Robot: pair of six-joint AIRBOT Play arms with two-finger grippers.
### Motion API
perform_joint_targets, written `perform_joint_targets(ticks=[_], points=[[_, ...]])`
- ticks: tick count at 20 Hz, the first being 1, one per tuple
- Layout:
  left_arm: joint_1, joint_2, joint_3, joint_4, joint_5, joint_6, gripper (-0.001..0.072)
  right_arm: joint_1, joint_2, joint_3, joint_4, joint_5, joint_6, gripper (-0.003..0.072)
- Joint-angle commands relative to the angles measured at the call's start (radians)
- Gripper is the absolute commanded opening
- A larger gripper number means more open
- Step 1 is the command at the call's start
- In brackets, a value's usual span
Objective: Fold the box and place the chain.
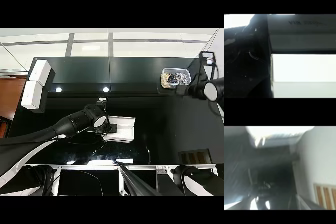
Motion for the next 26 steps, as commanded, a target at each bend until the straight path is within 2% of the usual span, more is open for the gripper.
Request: perform_joint_targets(ticks=[1,2,4,6,8,10,12,14,26], points=[[0.001,0.0,0.0,0.0,0.0,0.0,0.0032,-0.208,-0.2,0.08,0.155,-0.214,-0.012,0.0703],[0.001,0.0,0.0,0.0,-0.002,0.0,0.0032,-0.243,-0.283,0.146,0.267,-0.202,-0.039,0.0703],[0.001,0.0,0.0,0.0,-0.008,0.001,0.0032,-0.261,-0.431,0.309,0.348,-0.148,-0.04,0.0701],[0.001,0.0,0.0,0.0,-0.011,0.005,0.0032,-0.254,-0.57,0.502,0.337,-0.017,0.002,0.07],[0.001,0.0,0.0,0.0,-0.008,0.005,0.0032,-0.254,-0.694,0.681,0.284,0.164,0.165,0.0699],[0.001,0.0,0.0,0.0,-0.005,0.005,0.0032,-0.258,-0.771,0.793,0.275,0.237,0.27,0.0695],[0.001,0.0,0.0,0.0,-0.005,0.005,0.0032,-0.257,-0.802,0.83,0.276,0.2,0.339,0.0688],[0.001,0.0,0.0,0.0,-0.006,0.005,0.0033,-0.258,-0.813,0.83,0.272,0.156,0.394,0.0617],[0.001,0.0,0.0,0.0,-0.006,0.005,0.0032,-0.262,-0.896,0.83,0.232,0.108,0.473,0.0617]])
